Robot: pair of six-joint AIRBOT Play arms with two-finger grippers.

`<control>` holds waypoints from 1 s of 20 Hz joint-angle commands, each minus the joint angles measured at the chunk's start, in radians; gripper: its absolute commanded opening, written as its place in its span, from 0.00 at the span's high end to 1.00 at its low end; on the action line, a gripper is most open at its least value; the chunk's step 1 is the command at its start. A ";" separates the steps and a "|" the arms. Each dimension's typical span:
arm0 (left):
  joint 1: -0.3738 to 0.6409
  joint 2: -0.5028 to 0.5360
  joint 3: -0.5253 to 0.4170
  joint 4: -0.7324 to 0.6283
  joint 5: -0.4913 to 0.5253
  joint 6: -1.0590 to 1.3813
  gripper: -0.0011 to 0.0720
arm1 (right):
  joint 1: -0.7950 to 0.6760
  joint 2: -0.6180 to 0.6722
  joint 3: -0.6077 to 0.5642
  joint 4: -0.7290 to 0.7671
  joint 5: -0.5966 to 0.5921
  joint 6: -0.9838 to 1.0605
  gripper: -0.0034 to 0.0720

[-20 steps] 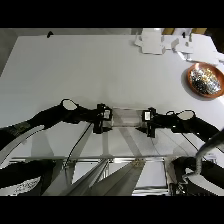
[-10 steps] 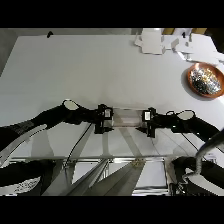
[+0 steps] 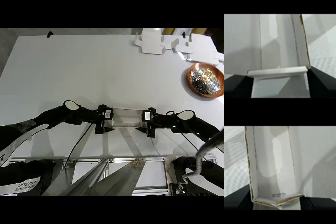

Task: Fold the box and place the chain.

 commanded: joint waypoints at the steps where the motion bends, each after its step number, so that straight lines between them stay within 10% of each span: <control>1: -0.006 -0.001 0.000 -0.022 0.001 0.018 0.14 | -0.001 0.000 0.000 0.000 0.000 0.000 0.36; 7: -0.006 -0.012 0.000 -0.033 0.023 0.018 0.20 | -0.001 0.000 0.000 0.000 0.000 0.000 0.36; 10: -0.008 -0.018 0.001 -0.026 0.023 0.016 0.77 | -0.001 0.000 0.000 0.000 0.000 0.000 0.36; 20: -0.005 -0.018 0.001 -0.027 0.023 0.014 0.80 | -0.001 0.000 0.000 0.000 0.000 0.000 0.36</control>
